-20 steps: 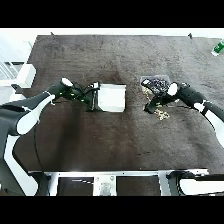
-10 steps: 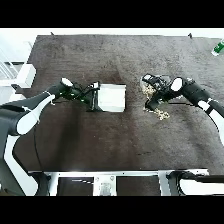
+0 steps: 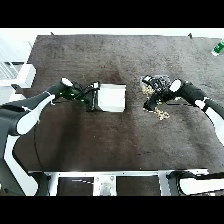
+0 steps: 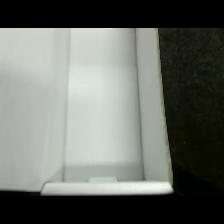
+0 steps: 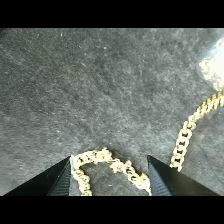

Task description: Fold the box and place the chain.

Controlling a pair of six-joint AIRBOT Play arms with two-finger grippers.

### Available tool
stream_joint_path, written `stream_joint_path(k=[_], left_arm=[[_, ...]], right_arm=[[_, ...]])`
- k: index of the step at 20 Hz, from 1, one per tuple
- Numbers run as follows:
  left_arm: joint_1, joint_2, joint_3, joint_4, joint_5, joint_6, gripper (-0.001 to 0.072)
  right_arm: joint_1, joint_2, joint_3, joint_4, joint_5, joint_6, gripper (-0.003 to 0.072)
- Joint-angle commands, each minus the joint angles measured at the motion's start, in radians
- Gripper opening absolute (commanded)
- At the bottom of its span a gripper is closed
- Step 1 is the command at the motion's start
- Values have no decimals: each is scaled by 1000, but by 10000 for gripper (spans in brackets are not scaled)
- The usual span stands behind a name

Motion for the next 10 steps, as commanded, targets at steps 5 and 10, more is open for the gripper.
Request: stream_joint_path(k=[5, 10], left_arm=[[0, 0, 0, 0, 0, 0, 482], [0, 0, 0, 0, 0, 0, 482]], right_arm=[[-27, -18, 0, 21, 18, -13, 534], [-27, -35, 0, 39, 77, -13, 495]])
